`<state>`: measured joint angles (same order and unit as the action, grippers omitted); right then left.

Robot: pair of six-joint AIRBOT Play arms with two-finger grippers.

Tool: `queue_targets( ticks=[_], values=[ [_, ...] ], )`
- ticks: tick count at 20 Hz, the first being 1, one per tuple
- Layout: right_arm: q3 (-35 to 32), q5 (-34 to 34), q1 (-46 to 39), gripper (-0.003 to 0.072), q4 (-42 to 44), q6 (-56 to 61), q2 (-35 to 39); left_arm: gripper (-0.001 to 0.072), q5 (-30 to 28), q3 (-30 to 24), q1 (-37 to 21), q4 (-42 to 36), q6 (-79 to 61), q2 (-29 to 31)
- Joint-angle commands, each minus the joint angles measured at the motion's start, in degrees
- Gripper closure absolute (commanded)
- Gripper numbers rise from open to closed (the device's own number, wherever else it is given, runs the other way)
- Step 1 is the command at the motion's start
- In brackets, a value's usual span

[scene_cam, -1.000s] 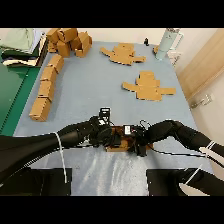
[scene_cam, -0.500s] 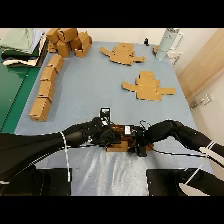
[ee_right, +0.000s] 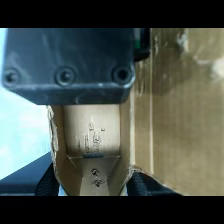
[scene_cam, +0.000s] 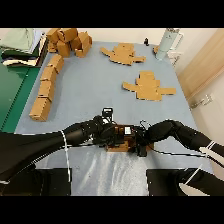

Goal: Fold the box.

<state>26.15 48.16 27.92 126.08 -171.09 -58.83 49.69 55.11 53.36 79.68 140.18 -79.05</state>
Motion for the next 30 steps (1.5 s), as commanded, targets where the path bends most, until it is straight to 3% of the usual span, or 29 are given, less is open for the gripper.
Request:
queue_targets(
  ticks=[1,6,9,13,16,19,20,21,22,25,27,29,30],
  values=[
    [-0.02,-0.04,0.07,0.019,0.13,0.04,-0.02,0.0325,4.66,1.09,-0.68,0.35,-0.22,0.96],
    [-0.02,-0.04,0.07,0.019,0.13,0.04,-0.02,0.0323,9.09,1.38,-4.22,-0.68,-1.44,3.34],
    [-0.02,-0.04,0.04,0.019,0.15,0.04,-0.02,0.0323,12.44,1.53,-10.12,-8.63,-9.49,4.92],
    [-0.02,-0.04,0.04,0.019,0.13,0.04,-0.02,0.0322,12.63,2.05,-20.33,-23.43,-26.64,6.1],
    [-0.02,-0.04,0.07,0.019,0.13,0.04,-0.02,0.0323,15.87,2.08,-28.24,-35.47,-42.88,6.19],
    [-0.02,-0.04,0.07,0.019,0.13,0.04,-0.02,0.0338,20.11,2.05,-34.82,-35.93,-60.35,6.19],
    [-0.02,-0.04,0.07,0.019,0.13,0.04,-0.02,0.0548,21.05,2.05,-36.57,-35.74,-67.87,6.19],
    [-0.02,-0.04,0.07,0.019,0.13,0.04,-0.02,0.0695,21.7,2.01,-37.94,-35.56,-75.6,6.19],
    [-0.02,-0.04,0.04,0.019,0.13,0.04,-0.02,0.0696,21.64,1.84,-38.62,-35.08,-80.48,6.25],
    [-0.02,-0.04,0.04,0.019,0.13,0.04,-0.02,0.0698,20.09,-1.33,-38.32,-34.18,-96.04,8.15],
    [-0.02,-0.07,0.04,0.019,0.13,0.04,-0.02,0.0699,16.11,-6.12,-37.16,-34.03,-104.13,11.28],
    [-0.02,-0.04,0.07,0.0191,0.13,0.04,-0.02,0.0698,5.9,-12.28,-35.15,-34.1,-112.39,15.06],
    [-0.02,-0.04,0.07,0.019,0.15,0.04,-0.02,0.0695,2.19,-15.06,-35.15,-37.77,-121.63,16.11]
  ],
)
